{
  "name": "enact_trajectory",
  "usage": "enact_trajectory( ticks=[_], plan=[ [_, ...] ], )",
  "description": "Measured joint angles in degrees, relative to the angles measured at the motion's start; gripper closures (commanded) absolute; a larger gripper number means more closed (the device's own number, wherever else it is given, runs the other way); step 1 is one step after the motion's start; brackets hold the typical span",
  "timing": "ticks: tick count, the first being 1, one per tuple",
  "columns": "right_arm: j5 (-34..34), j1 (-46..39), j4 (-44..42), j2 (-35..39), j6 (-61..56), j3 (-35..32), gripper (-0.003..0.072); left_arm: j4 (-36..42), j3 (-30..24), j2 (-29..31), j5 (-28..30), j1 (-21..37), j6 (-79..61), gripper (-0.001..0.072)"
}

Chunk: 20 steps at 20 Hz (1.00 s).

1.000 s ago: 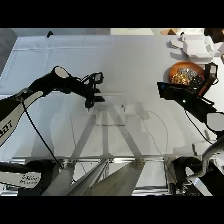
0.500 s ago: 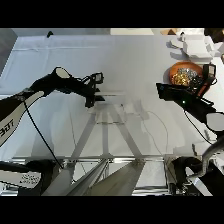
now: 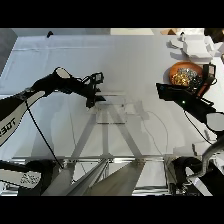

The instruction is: Fold the box and place the chain.

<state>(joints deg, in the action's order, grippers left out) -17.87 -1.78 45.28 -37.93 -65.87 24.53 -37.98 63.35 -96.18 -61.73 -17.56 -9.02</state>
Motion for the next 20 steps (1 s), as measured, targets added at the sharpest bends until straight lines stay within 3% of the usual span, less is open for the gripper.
enact_trajectory(
  ticks=[5, 12, 20],
  plan=[
    [-9.6, 0.0, -0.2, 0.0, 8.2, 1.4, -0.0003, -0.2, 0.0, 0.0, 0.0, 0.0, 0.0, 0.0698],
    [-29.8, 4.5, -2.5, 0.0, 39.0, 3.8, -0.0003, -0.4, 0.0, 0.0, 0.0, 0.0, 0.0, 0.0698],
    [-32.8, 11.1, -2.4, -1.4, 61.9, 3.4, -0.0013, -0.4, 0.0, 0.0, 0.0, 0.0, 0.0, 0.0698]
  ],
)
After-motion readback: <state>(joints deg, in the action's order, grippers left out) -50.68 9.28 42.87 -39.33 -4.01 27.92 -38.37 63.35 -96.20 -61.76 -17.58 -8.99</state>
